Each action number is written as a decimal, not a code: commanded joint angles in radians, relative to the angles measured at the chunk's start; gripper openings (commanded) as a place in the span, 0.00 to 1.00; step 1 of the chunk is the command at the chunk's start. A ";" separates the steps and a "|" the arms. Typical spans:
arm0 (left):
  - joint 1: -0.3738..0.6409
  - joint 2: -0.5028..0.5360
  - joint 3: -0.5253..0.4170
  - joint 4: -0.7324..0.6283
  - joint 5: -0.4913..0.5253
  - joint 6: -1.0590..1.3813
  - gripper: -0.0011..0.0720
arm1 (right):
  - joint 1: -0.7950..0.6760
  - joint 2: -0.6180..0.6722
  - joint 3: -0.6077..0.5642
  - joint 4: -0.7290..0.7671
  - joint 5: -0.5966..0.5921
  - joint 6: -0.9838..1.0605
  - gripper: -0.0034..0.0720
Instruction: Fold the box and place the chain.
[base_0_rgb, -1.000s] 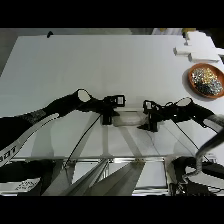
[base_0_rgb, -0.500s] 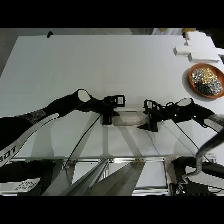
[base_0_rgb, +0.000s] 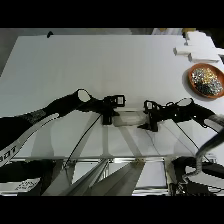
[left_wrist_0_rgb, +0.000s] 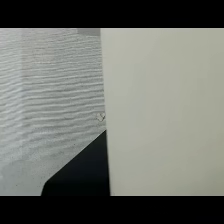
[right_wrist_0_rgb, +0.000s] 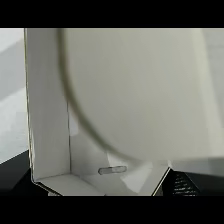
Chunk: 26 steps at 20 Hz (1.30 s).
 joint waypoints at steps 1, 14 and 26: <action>0.000 -0.001 -0.001 0.000 0.000 0.000 0.03 | 0.001 0.010 -0.006 0.002 0.010 -0.005 0.96; 0.000 -0.001 -0.001 0.000 0.000 0.000 0.03 | -0.003 0.026 -0.021 0.049 0.003 -0.035 0.96; 0.000 -0.001 -0.001 0.000 0.000 0.000 0.03 | 0.018 0.025 -0.040 0.041 -0.043 -0.034 0.65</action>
